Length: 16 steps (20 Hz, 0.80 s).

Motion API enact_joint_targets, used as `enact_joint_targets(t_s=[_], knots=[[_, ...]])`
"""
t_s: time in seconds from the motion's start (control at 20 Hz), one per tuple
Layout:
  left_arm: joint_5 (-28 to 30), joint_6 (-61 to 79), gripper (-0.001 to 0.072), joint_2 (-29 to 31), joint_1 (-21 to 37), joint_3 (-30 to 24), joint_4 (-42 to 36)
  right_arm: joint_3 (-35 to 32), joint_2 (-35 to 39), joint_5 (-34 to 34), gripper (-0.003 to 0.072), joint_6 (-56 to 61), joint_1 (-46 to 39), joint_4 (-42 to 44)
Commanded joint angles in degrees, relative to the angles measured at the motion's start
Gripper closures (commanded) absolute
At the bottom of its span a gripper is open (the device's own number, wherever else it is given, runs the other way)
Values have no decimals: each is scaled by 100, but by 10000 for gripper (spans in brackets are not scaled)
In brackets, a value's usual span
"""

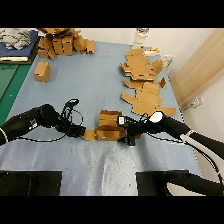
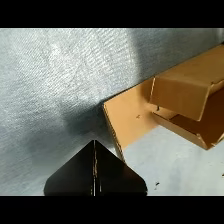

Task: Fold the box.

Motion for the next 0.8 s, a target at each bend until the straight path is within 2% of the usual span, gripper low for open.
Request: enact_joint_targets(t_s=[0.0, 0.35, 0.6, 0.75], knots=[[33, 339, 698, -48, 7, -7, -457, 0, -2, -13, 94, 2, -2, 9], [-74, 654, 698, -48, 7, -7, -979, 0, -2, -17, 94, 2, -2, 9], [-76, 1034, 696, -46, 11, -4, -1735, 0, -2, -20, 94, 2, -2, 7], [-175, 1060, 695, -46, 20, 7, -1784, 0, -2, -20, 94, 2, -2, 7]])
